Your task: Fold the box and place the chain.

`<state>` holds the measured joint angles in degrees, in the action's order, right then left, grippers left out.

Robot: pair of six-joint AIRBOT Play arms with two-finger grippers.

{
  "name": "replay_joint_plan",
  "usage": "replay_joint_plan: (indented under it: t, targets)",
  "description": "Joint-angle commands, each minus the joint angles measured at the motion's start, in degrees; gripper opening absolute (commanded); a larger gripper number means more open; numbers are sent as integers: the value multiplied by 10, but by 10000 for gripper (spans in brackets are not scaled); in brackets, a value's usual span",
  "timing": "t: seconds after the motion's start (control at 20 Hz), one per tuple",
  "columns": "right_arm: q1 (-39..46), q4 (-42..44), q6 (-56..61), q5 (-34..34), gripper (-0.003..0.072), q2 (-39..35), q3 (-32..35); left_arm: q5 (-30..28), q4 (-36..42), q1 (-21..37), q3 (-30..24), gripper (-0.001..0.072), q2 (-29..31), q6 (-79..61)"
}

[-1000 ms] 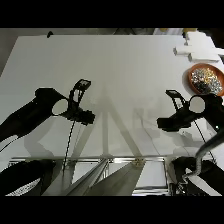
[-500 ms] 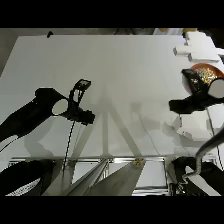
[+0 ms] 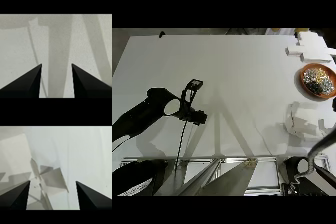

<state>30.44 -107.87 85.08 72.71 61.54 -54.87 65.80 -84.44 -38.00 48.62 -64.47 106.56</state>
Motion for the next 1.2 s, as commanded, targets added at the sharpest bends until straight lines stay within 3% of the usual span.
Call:
replay_joint_plan:
  t: [0.0, 0.1, 0.35, 0.6, 0.7, 0.75, 0.8, 0.85, 1.05, 1.15]
  targets:
    - [67, -16, -31, 6, 615, 55, -2, 0, 0, 0, 0, 412, 0, 0]
    - [68, -18, -41, 17, 530, 81, -2, 0, 0, 0, 0, 412, 0, 0]
    - [68, -17, -57, 53, 511, 137, -2, 0, 0, 0, 0, 412, 0, 0]
    - [68, -48, -44, 58, 296, 178, -2, 0, 0, 0, 0, 412, 0, 0]
    - [68, -58, -38, 48, 285, 185, -2, 0, 0, 0, 0, 412, 0, 0]
    - [67, -58, -37, 42, 209, 185, -2, 0, 0, 0, 0, 412, 0, 0]
    - [65, -57, -38, 45, 59, 185, -2, 0, 0, 0, 0, 412, 0, 0]
    - [58, -57, -40, 55, 16, 184, -2, 0, 0, 0, 0, 412, 0, 0]
    - [-27, -49, -41, 64, 15, 127, -2, 0, 0, 0, 0, 412, 0, 0]
    - [-81, 0, -42, 62, 14, 75, -2, 0, 0, 0, 0, 412, 0, 0]
